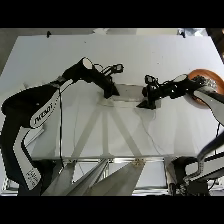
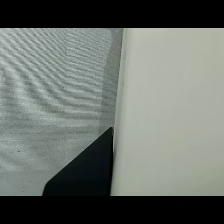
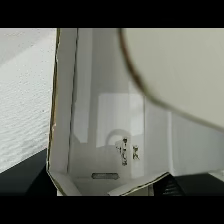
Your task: Fold the box and place the chain.
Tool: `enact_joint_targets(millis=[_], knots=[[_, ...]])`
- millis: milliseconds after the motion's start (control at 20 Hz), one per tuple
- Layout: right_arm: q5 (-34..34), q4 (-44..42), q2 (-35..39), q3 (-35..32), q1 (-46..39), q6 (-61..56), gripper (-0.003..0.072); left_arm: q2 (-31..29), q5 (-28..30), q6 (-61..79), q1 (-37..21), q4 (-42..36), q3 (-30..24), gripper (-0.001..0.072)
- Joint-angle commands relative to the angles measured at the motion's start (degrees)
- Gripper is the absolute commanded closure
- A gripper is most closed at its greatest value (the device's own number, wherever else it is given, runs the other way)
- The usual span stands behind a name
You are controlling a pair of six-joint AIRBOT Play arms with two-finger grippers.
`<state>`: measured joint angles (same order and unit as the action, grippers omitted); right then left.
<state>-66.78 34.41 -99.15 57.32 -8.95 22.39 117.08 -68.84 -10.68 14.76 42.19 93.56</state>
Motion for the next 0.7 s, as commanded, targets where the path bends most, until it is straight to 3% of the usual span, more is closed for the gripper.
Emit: enact_joint_targets(millis=[0, 150, 200, 250, 300, 650], knots=[[-0.2, 0.0, 0.0, 0.0, 0.1, 0.0, 0.0191, 0.0, 0.0, 0.0, 0.0, 0.0, 0.0, 0.0699], [-0.3, 0.1, 0.0, 0.0, 0.1, 0.0, 0.0191, 0.0, 0.0, 0.0, 0.0, 0.0, 0.0, 0.0699], [-0.3, 0.1, 0.0, 0.0, 0.1, 0.0, 0.0227, 0.0, 0.0, 0.0, 0.0, 0.0, 0.0, 0.0699], [-0.3, 0.1, 0.0, 0.0, 0.1, 0.0, 0.0333, 0.0, 0.0, 0.0, 0.0, 0.0, 0.0, 0.0699], [-0.3, 0.1, 0.0, 0.0, 0.1, 0.0, 0.0388, 0.0, 0.0, 0.0, 0.0, 0.0, 0.0, 0.0699], [-0.3, 0.1, 0.0, 0.0, 0.1, 0.0, 0.0389, 0.0, 0.0, 0.0, 0.0, 0.0, 0.0, 0.0699]])
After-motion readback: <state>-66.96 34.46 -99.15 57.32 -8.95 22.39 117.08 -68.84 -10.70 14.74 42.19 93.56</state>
